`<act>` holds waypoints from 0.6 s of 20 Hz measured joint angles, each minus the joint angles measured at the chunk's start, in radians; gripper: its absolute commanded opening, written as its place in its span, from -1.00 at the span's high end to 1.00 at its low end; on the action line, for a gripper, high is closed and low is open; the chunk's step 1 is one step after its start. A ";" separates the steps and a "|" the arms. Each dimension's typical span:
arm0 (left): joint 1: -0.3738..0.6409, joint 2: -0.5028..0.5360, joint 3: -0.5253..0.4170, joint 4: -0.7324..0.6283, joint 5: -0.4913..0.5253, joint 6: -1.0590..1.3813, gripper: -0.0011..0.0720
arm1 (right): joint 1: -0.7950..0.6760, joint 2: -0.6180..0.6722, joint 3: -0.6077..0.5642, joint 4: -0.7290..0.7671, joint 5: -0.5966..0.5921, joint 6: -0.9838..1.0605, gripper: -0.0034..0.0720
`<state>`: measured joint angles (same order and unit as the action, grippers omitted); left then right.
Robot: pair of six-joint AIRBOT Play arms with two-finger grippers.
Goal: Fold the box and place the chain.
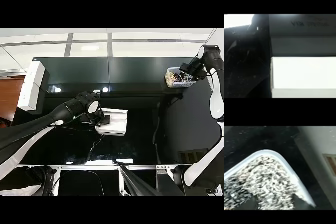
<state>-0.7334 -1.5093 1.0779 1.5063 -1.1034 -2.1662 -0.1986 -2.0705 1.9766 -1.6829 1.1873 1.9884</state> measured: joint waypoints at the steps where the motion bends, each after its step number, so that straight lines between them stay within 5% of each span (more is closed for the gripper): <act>1: 0.000 0.000 0.000 0.000 0.000 0.000 0.89 | -0.002 -0.003 0.002 0.005 0.000 -0.009 0.71; 2: 0.000 0.000 0.000 0.000 -0.001 0.000 0.89 | -0.002 -0.005 0.004 0.011 0.002 -0.017 0.87; 7: 0.000 0.000 0.000 0.000 -0.003 0.000 0.89 | -0.002 0.017 0.061 0.072 0.083 -0.089 0.88; 12: 0.000 0.000 0.000 0.000 -0.003 0.000 0.89 | 0.016 0.206 0.087 0.086 0.128 -0.195 0.88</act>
